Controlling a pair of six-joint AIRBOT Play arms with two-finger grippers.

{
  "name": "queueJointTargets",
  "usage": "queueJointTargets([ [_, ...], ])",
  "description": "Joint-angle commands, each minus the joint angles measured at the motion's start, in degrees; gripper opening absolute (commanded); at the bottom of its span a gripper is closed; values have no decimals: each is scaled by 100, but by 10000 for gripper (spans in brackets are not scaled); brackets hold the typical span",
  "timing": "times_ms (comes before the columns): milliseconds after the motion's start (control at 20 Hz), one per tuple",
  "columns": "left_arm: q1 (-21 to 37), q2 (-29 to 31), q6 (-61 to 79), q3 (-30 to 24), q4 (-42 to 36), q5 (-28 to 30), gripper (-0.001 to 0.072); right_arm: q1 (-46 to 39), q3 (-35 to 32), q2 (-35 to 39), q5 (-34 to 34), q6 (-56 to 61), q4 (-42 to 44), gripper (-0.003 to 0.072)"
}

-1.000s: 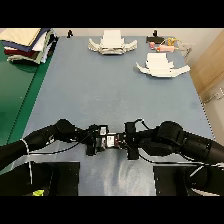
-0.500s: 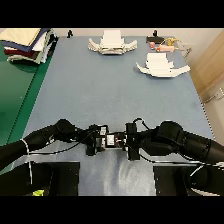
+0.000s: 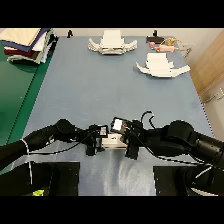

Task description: Fold the box.

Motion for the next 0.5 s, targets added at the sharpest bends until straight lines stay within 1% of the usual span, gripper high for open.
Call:
queueJointTargets([
  [0, 0, 0, -2, 2, 0, 2, 195, -59, -542, 129, 1370, 1106, 1045, 4],
  [100, 0, 0, -2, 2, 0, 0, 195, -46, -1040, 175, 2199, 1368, 1735, 4],
  [200, 0, 0, -2, 2, 0, 0, 196, 114, -1563, 256, 2944, 1692, 1860, 3],
  [300, 0, 0, -2, 2, 0, 0, 195, 380, -1908, 267, 3718, 1937, 1847, 3],
  [350, 0, 0, -2, 2, 0, 0, 195, 549, -2026, 254, 3995, 1989, 1847, 3],
  [450, 0, 0, -2, 2, 0, 0, 195, 798, -2151, 214, 4111, 2081, 1840, 3],
])
